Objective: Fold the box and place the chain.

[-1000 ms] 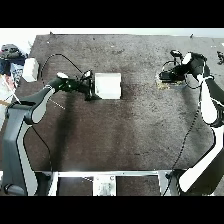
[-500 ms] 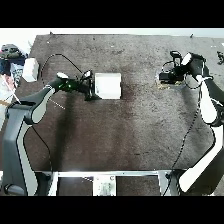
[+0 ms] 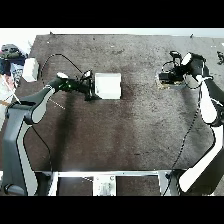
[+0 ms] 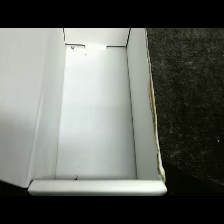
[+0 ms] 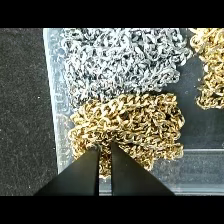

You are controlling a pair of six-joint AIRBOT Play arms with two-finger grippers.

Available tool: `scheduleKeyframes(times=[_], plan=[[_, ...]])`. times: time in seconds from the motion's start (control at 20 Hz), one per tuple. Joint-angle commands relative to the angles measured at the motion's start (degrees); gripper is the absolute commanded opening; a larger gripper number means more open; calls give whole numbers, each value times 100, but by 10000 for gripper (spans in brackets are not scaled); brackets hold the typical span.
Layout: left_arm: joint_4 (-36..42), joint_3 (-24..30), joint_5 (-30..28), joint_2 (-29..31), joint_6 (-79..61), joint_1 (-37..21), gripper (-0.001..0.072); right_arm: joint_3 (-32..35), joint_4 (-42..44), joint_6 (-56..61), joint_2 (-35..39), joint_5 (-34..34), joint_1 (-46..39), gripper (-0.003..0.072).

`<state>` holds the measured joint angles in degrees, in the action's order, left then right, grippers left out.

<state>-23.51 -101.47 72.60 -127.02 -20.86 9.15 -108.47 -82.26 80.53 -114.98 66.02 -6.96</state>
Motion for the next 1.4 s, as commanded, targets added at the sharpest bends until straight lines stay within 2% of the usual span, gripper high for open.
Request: scheduleKeyframes(times=[0.0, 0.2, 0.3, 0.5, 0.8, 0.95, 1.15, 1.35], plan=[[-2, -2, 0, 0, 0, -2, 394, 2, 4, 4, 28, -39, 4, 15], [-2, -2, 0, 0, 0, -2, 394, 2, 7, 2, 354, 28, 9, 15], [-2, -2, 0, 0, 0, -2, 395, 2, 52, -11, 619, 317, 13, 14], [-2, -2, 0, 0, 0, -2, 395, 2, 391, -435, 1486, 511, 74, 14], [-2, -2, 0, 0, 0, -2, 394, 2, 291, -754, 3067, -511, 481, 14], [-2, -2, 0, 0, 0, -2, 394, 2, 33, -929, 3705, -1425, 846, 14], [-2, -2, 0, 2, 0, -2, 394, 2, -22, -1182, 4232, -2712, 1327, 14], [-2, -2, 0, 0, 0, -2, 394, 2, -20, -1307, 4363, -2924, 1812, 14]])
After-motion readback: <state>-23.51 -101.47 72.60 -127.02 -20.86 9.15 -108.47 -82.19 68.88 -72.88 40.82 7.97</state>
